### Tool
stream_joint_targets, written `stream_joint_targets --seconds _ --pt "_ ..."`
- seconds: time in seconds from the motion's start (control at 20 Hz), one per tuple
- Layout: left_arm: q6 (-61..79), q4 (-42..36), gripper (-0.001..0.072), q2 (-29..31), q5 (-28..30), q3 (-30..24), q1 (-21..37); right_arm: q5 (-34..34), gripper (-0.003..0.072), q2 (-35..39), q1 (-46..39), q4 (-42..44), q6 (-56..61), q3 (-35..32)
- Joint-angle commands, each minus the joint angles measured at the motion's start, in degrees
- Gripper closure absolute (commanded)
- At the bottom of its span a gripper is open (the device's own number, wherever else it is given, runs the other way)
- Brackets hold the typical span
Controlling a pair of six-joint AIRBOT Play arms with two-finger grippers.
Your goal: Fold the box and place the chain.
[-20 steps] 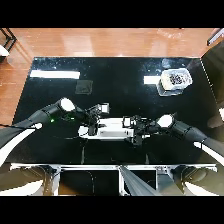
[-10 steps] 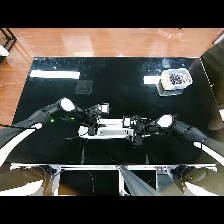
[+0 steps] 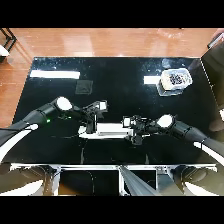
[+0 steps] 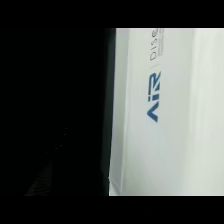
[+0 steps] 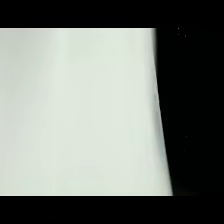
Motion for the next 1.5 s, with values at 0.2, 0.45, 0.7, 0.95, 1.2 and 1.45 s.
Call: stream_joint_targets --seconds 0.2,0.45,0.7,0.95,1.2,1.45 --pt "-14.29 10.58 0.0077 13.0 -8.81 0.07 6.01 0.09 0.0217 0.0 0.07 -0.02 0.02 -0.02" --pt "-30.03 17.31 0.0496 21.2 -18.32 0.07 10.45 0.09 0.0217 0.0 0.07 0.0 0.04 -0.02" --pt "-37.68 10.78 0.0689 21.31 -29.77 -3.34 10.49 0.09 0.0217 0.0 0.07 -0.02 0.04 -0.02" --pt "-33.07 -9.68 0.0689 21.29 -14.32 -12.22 4.55 0.09 0.0217 0.0 0.07 -0.02 0.04 -0.02" --pt "-31.63 -12.57 0.0689 21.27 9.25 -12.87 -5.22 0.09 0.0217 0.0 0.07 -0.02 0.04 -0.02" --pt "-31.63 -13.14 0.0689 19.34 25.51 -12.9 -8.04 0.09 0.0216 0.0 0.07 -0.02 0.04 -0.02"
